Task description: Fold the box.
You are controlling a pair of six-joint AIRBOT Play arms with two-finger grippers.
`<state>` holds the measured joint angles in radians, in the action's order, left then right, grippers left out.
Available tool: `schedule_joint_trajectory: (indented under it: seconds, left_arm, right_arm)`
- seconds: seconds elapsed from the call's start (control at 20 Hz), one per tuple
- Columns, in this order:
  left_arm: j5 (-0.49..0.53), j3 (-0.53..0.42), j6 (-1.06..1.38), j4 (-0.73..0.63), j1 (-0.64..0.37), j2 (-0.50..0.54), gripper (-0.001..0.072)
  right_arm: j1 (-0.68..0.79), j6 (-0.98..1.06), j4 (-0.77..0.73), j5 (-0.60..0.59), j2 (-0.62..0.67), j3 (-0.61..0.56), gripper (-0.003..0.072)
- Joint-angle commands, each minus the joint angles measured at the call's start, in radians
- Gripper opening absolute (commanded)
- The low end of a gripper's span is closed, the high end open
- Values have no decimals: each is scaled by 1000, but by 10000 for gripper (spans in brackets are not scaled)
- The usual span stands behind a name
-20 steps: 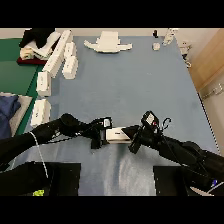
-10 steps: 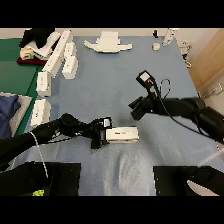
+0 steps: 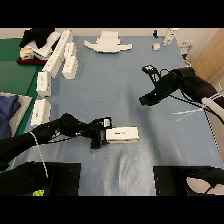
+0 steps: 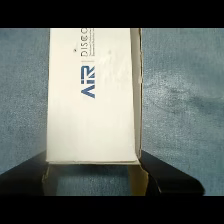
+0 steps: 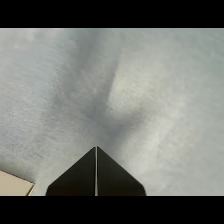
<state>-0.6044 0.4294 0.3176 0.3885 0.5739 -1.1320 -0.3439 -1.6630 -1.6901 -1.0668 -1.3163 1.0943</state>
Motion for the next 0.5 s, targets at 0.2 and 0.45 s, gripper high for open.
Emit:
schedule_joint_trajectory:
  seconds: [0.2,0.45]
  left_arm:
    - [0,1,0,-1,-1,0,354]
    - [4,10,-154,1,-2,35,353]
  right_arm:
    - [13,94,-42,-48,-37,24,19]
    - [13,94,-42,-48,-37,24,18]
